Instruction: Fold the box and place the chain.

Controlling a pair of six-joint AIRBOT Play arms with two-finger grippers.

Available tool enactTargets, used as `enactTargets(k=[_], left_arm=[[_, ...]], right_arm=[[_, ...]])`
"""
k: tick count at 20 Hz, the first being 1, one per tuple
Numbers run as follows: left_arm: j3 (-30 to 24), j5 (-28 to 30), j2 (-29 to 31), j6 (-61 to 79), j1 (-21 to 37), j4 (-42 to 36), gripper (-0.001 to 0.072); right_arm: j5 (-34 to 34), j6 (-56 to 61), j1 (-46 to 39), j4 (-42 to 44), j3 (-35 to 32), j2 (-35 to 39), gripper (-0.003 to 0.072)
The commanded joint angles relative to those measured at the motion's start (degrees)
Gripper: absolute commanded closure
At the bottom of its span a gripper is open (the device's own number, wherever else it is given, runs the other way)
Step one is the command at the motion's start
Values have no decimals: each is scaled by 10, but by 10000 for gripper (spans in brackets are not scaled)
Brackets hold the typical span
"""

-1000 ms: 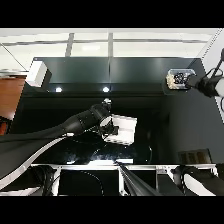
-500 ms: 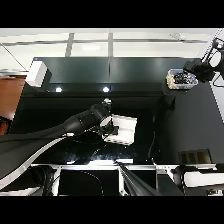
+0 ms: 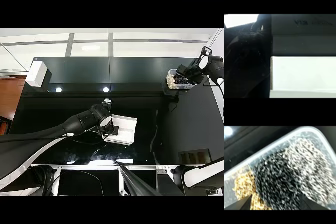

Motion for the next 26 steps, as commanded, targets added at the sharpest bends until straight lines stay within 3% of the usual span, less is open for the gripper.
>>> enactTargets(k=[1,4,5,7,9,13,17,21,26], left_arm=[[0,0,0,0,0,0,677],[0,-1,0,0,0,0,677],[0,-3,0,0,0,0,677],[0,-2,0,0,0,0,677],[0,-2,0,0,0,0,677],[0,-2,0,0,0,0,677],[0,-2,0,0,0,0,677],[0,-2,0,0,0,0,677],[0,-2,0,0,0,0,677]], right_arm=[[-13,1,-1,8,16,-27,43],[-34,5,-1,11,21,-37,51],[-41,5,-1,20,21,-37,194],[-40,5,-1,24,22,-37,375],[-18,4,-2,32,23,-37,638],[48,-30,-2,31,52,-22,637],[86,-106,-2,32,71,44,639],[143,-192,1,36,71,167,640],[169,-237,2,36,71,353,641]])
